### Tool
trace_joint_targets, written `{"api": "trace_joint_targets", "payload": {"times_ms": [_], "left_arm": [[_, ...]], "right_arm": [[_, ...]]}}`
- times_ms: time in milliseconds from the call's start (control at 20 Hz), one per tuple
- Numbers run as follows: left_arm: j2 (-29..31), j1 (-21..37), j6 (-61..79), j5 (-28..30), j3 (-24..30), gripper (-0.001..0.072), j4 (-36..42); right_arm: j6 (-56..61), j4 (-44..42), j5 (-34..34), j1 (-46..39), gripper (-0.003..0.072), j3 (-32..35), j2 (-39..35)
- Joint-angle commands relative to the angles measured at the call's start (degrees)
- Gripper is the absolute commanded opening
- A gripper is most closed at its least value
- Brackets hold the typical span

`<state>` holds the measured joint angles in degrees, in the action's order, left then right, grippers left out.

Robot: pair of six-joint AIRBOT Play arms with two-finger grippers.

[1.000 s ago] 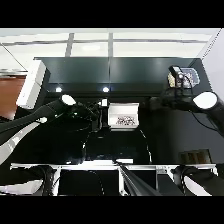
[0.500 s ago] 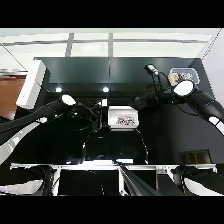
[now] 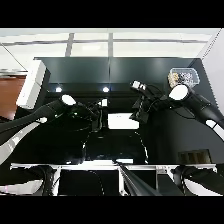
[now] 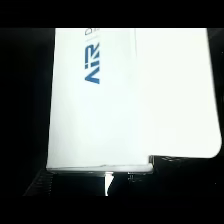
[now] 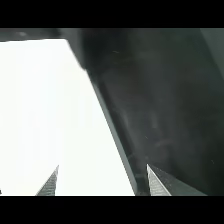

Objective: Fold the box and place the chain.

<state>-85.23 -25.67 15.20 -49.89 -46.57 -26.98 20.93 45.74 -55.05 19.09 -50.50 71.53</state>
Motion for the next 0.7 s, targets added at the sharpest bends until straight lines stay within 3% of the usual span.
{"api": "trace_joint_targets", "payload": {"times_ms": [0,200,650], "left_arm": [[0.0,0.0,0.0,0.0,0.0,0.0466,0.0],[0.0,0.0,0.0,0.0,0.0,0.0466,0.0],[0.0,0.0,0.0,0.0,0.0,0.0466,0.0]], "right_arm": [[-6.0,-2.2,-1.4,1.9,0.0606,0.2,0.1],[-5.7,-2.1,-4.3,3.4,0.0606,0.2,0.1],[-4.6,3.5,-2.2,3.4,0.0607,0.2,-0.8]]}}
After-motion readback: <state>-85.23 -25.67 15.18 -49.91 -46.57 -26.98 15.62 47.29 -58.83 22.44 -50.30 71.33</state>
